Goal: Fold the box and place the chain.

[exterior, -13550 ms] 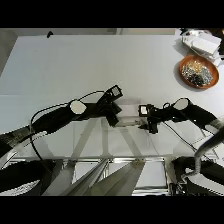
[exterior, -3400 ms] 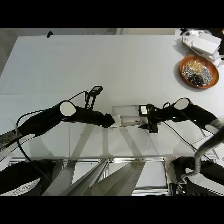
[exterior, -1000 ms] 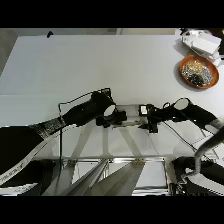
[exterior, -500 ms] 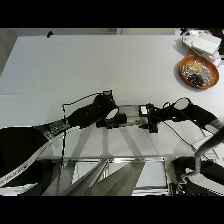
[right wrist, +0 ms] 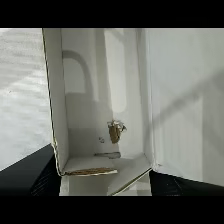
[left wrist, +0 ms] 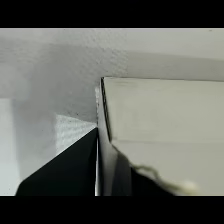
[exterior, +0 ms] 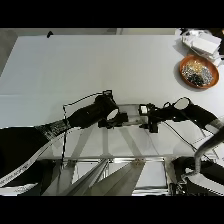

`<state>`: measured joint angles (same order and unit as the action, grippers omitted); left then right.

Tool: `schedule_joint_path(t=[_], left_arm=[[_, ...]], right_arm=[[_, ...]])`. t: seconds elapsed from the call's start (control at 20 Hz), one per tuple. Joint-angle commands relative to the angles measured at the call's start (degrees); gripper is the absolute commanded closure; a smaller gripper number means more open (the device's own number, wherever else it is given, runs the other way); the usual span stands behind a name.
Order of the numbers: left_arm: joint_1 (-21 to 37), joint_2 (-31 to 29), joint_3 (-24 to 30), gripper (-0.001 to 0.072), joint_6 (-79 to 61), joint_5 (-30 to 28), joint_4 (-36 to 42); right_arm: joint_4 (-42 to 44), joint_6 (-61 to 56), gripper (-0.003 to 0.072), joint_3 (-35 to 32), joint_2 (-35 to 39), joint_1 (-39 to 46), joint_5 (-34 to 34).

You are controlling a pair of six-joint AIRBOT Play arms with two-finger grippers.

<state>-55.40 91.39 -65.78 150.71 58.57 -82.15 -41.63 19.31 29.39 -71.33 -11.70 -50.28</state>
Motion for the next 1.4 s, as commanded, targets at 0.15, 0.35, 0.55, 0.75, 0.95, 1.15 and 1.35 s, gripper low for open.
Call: schedule_joint_path(t=[0.15, 0.35, 0.55, 0.75, 0.95, 1.15, 1.35], left_arm=[[0.0, -0.1, -0.1, 0.0705, 0.0, -0.5, 0.3], [0.0, -0.1, -0.1, 0.0497, 0.0, 0.0, 0.7], [1.1, -1.7, 0.0, 0.0274, -1.6, 4.5, 2.0], [4.6, -5.4, 0.0, 0.0275, -7.0, 9.6, 2.4], [8.9, -11.2, 0.0, 0.0275, -27.3, 9.4, 2.8], [14.9, -18.5, 3.8, 0.0182, -79.0, 10.3, 13.8], [20.6, -23.7, 17.4, 0.0011, -119.2, 1.8, 24.0]], right_arm=[[0.0, 0.2, 0.0368, 0.0, 0.0, 0.0, -0.1], [0.0, 0.2, 0.0368, 0.0, 0.0, 0.0, 0.0], [0.0, 0.2, 0.0368, 0.0, 0.0, 0.0, 0.0], [0.0, 0.2, 0.0368, 0.0, 0.0, 0.0, 0.0], [0.0, 0.2, 0.0368, 0.0, 0.0, 0.0, 0.0], [0.0, 0.2, 0.0368, 0.0, 0.0, 0.0, 0.0], [0.0, 0.2, 0.0368, 0.0, 0.0, 0.0, 0.0]])
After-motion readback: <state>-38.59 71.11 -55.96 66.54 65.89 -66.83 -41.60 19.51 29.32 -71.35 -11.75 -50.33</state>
